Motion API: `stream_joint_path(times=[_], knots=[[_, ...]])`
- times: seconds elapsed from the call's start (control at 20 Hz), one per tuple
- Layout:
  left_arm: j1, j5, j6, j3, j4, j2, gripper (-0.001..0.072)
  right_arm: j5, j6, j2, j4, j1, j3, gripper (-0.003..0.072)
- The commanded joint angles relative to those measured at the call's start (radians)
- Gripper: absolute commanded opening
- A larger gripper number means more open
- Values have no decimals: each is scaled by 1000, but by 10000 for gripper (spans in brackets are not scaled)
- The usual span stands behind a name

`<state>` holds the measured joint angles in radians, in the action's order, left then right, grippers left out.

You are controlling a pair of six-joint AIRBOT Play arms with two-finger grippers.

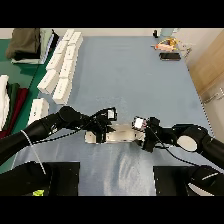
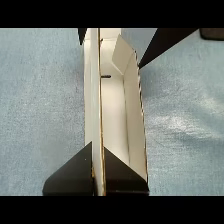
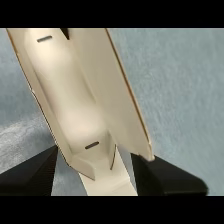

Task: Fold the box.

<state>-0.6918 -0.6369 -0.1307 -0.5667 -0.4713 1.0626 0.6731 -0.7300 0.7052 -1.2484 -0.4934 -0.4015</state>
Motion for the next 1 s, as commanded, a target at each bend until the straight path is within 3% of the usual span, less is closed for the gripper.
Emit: stream_joint_path(times=[0.0,0.45,0.95], knots=[[0,0,0,0,0,0,15,43,285,57,234,91,-31,720],[0,0,0,0,0,0,15,77,320,171,251,129,-49,720],[0,0,0,0,0,0,15,108,320,173,226,128,-50,720]])
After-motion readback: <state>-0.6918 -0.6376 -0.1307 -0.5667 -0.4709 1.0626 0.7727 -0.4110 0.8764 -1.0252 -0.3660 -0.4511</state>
